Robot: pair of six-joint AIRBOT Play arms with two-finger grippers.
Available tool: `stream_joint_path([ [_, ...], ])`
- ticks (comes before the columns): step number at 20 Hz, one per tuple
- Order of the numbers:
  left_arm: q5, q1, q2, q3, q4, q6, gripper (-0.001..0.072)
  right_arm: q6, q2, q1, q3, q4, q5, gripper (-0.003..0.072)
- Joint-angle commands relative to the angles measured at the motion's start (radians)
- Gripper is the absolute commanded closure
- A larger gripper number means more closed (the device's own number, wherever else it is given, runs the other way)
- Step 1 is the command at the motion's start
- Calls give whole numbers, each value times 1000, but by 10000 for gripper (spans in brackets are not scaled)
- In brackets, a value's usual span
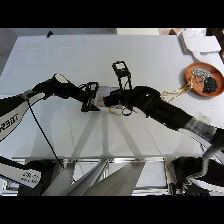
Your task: Fold the box and place the chain.
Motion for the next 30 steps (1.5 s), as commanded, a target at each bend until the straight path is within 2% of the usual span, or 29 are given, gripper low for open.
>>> stream_joint_path([
  [1,0,0,0,0,0,0,377,1,-54,-3,0,-11,60,673],
  [2,0,0,0,0,0,0,377,0,-64,-3,0,-11,76,671],
  [3,0,0,0,0,0,0,377,-3,-66,-2,0,-11,87,621],
  [5,0,0,0,0,0,0,377,-4,-61,-2,0,-10,87,302],
  [10,0,0,0,0,0,0,377,-11,-10,-3,1,-31,166,298],
  [13,0,0,0,0,0,0,377,-10,72,-13,1,-163,291,298],
  [16,0,0,0,0,0,0,377,-7,168,-122,1,-242,394,298],
  [19,0,0,0,0,0,0,377,-6,198,-312,0,-243,495,249],
  [20,0,0,0,0,0,0,377,-6,195,-379,0,-242,528,212],
  [21,0,0,0,0,0,0,377,-6,195,-438,0,-238,543,108],
  [23,0,0,0,0,0,0,377,-6,195,-543,0,-217,549,72],
  [24,0,0,0,0,0,0,377,-6,195,-586,0,-195,545,19],
  [26,0,0,0,0,0,0,377,5,185,-649,0,-183,531,-34],
  [30,0,0,0,0,0,0,377,104,111,-729,0,-153,541,-34],
])
